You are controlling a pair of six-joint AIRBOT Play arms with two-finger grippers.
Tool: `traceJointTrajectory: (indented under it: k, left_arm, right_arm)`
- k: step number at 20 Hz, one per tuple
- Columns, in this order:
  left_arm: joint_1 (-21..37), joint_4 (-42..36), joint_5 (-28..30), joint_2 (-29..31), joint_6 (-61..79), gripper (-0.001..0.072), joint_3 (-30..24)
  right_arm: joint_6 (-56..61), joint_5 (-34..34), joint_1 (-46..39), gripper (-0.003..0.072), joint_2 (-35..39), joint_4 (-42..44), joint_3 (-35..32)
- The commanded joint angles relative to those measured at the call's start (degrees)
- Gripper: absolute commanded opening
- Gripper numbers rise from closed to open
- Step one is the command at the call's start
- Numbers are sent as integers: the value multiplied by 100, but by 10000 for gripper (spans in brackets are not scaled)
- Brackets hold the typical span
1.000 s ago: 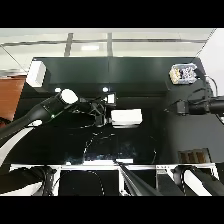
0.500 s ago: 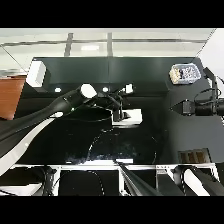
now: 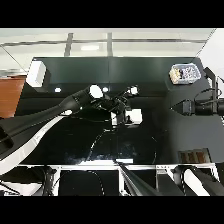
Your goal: Fold the box and place the chain.
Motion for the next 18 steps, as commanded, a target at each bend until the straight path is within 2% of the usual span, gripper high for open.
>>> traceJointTrajectory:
  k: [1,8,14,18]
  left_arm:
    - [-17,83,-83,-20,-39,707,11]
    - [127,267,-57,-15,-39,709,426]
    - [90,509,-2,-127,-262,708,417]
    - [90,514,-236,-170,-280,708,417]
  right_arm:
    - [-2,-7,-4,21,4,0,0]
    - [-2,-15,-4,21,2,-2,0]
    - [-2,-42,-4,21,2,0,0]
    - [-2,-44,-4,21,2,0,0]
